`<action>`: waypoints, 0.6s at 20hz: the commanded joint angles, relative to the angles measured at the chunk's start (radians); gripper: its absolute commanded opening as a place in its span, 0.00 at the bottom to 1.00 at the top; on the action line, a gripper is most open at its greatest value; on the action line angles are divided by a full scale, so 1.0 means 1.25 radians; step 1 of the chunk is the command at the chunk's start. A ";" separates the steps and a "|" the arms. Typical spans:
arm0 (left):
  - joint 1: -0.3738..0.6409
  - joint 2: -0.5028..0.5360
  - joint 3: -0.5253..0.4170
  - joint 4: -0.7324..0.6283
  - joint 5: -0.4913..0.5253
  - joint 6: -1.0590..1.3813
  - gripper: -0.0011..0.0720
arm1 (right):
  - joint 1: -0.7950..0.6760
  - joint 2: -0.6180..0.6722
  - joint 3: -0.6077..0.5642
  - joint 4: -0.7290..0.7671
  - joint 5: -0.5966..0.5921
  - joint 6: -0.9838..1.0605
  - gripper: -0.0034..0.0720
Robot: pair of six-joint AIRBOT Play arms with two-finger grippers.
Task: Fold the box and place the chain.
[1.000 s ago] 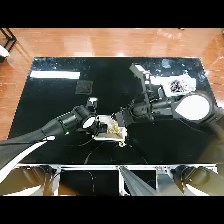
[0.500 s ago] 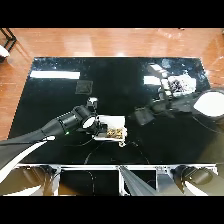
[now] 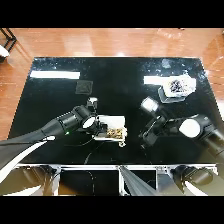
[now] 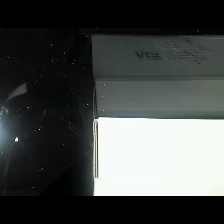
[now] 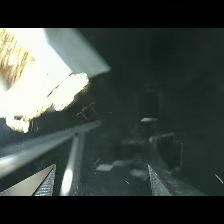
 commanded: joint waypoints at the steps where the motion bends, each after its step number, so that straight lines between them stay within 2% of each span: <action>1: 0.000 -0.001 0.000 -0.001 -0.004 0.000 0.05 | 0.086 0.001 -0.110 0.043 -0.186 -0.237 0.90; 6: 0.000 -0.001 0.000 -0.002 -0.004 0.000 0.05 | 0.119 -0.064 -0.119 0.110 -0.402 -0.240 0.90; 7: 0.000 -0.001 0.000 -0.002 -0.004 0.000 0.05 | 0.121 -0.082 -0.119 0.132 -0.418 -0.255 0.88; 8: 0.000 -0.001 0.000 -0.002 -0.004 0.000 0.05 | 0.125 -0.095 -0.119 0.152 -0.424 -0.273 0.76; 12: 0.000 -0.001 0.000 -0.002 -0.004 0.000 0.05 | 0.155 -0.123 -0.119 0.262 -0.441 -0.393 0.74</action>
